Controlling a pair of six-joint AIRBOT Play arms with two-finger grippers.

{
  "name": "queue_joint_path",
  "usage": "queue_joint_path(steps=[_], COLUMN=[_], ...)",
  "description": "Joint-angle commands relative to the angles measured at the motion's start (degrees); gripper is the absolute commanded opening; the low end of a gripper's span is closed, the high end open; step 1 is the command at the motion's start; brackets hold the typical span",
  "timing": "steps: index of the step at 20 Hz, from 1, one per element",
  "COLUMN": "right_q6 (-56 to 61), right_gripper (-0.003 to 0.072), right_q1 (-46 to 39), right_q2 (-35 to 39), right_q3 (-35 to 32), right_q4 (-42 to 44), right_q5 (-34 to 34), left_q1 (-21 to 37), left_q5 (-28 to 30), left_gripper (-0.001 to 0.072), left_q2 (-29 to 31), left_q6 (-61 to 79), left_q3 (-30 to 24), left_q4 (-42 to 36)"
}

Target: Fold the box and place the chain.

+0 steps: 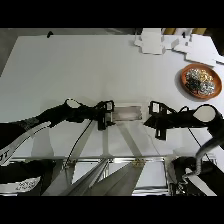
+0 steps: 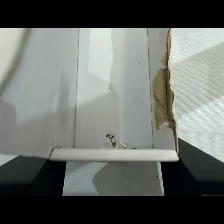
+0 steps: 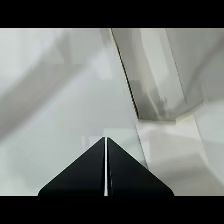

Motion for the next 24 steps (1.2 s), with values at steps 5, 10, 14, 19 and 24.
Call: queue_joint_path(steps=[5, 10, 14, 19, 24], right_q6=[-9.0, -9.6, -0.7, 8.5, 9.0], right_gripper=[0.0020, 0.0019, 0.0019, 0.0020, 0.0020], right_q1=[0.0, 0.0, 0.0, 1.5, -0.6], right_q2=[-8.3, -20.2, -27.8, -29.7, -17.7], right_q3=[0.1, 6.4, 12.5, 12.5, 12.5], right_q4=[32.0, 34.5, 26.5, 10.9, 1.8], right_q5=[-10.1, -17.4, -19.9, -19.5, -17.3], left_q1=[0.0, 0.0, 0.0, 0.0, 0.0], left_q5=[0.0, 0.0, 0.0, 0.0, 0.0], left_gripper=[0.0170, 0.0170, 0.0170, 0.0170, 0.0170], left_q2=[0.0, 0.0, 0.0, 0.0, 0.0], left_q6=[0.0, 0.0, 0.0, 0.0, 0.0], left_q3=[0.0, 0.0, 0.0, 0.0, 0.0], left_q4=[0.0, 0.0, 0.0, 0.0, 0.0])
